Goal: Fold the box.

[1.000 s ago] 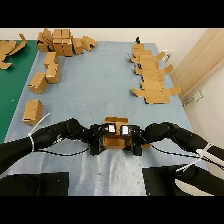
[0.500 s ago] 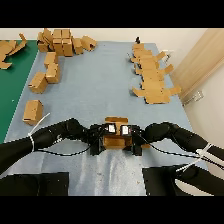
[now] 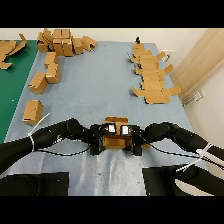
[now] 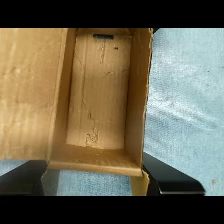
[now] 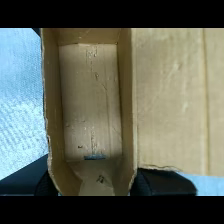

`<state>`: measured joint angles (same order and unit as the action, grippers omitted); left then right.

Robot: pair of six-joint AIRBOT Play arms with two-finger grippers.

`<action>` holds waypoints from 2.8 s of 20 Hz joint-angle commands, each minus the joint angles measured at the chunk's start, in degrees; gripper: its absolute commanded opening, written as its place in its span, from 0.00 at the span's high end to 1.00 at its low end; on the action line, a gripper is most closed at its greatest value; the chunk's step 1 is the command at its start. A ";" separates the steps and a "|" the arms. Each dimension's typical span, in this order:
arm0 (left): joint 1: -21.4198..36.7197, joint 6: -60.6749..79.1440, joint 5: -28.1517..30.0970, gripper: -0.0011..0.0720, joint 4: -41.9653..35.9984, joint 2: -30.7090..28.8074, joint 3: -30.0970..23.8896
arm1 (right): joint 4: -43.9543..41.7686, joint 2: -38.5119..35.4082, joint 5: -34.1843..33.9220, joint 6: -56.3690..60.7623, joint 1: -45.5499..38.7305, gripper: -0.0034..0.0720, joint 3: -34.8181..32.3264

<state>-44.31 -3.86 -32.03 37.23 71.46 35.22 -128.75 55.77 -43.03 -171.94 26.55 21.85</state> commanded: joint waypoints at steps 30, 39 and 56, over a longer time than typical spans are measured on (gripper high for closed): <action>0.02 -0.02 0.07 0.27 0.00 0.02 0.02 | 8.74 -21.14 -15.65 39.45 -13.68 0.00 1.53; 0.02 -0.02 0.13 0.27 0.00 0.02 0.02 | -2.19 -24.57 -18.34 96.39 -9.84 0.74 -1.70; 0.02 -0.02 0.11 0.27 0.00 0.02 0.02 | -25.53 7.98 -18.29 59.19 -17.38 0.96 13.07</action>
<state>-44.31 -3.90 -31.92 37.23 71.46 35.22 -149.69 53.98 -57.45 -98.52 11.64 30.87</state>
